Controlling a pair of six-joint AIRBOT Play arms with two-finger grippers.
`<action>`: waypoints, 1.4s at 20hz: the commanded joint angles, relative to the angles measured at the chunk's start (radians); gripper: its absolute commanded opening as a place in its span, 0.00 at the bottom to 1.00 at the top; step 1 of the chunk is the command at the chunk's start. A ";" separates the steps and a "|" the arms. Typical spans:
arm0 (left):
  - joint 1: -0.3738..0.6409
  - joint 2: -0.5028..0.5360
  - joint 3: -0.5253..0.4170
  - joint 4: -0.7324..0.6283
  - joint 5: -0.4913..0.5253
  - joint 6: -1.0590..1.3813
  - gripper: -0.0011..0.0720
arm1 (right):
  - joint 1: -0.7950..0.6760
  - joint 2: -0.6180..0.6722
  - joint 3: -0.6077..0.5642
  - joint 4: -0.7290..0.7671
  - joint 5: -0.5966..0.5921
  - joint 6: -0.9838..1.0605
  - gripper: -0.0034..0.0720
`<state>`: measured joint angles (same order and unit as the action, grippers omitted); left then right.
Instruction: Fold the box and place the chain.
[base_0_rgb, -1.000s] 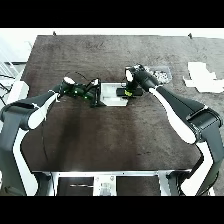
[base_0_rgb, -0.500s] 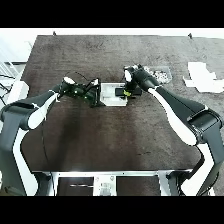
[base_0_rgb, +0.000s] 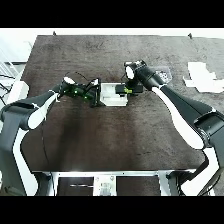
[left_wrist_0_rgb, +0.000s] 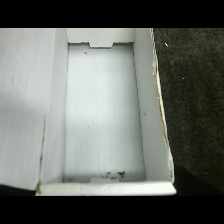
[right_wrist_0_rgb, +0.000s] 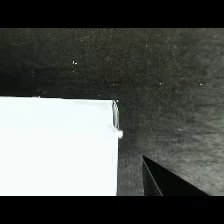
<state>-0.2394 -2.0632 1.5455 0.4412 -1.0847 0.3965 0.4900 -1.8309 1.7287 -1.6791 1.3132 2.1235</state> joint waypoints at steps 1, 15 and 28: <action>0.000 0.000 0.000 0.000 0.000 0.000 0.57 | 0.001 0.034 0.001 -0.002 0.008 -0.051 0.67; 0.000 0.000 0.000 0.000 0.000 0.000 0.57 | -0.298 0.151 0.001 -0.143 -0.258 -0.285 0.66; 0.000 0.000 0.000 0.000 0.000 0.000 0.57 | -0.492 -0.082 0.112 0.267 -0.400 -0.637 0.59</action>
<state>-0.2394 -2.0632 1.5455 0.4408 -1.0847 0.3965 0.0074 -1.8645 1.8080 -1.4876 0.9188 1.5467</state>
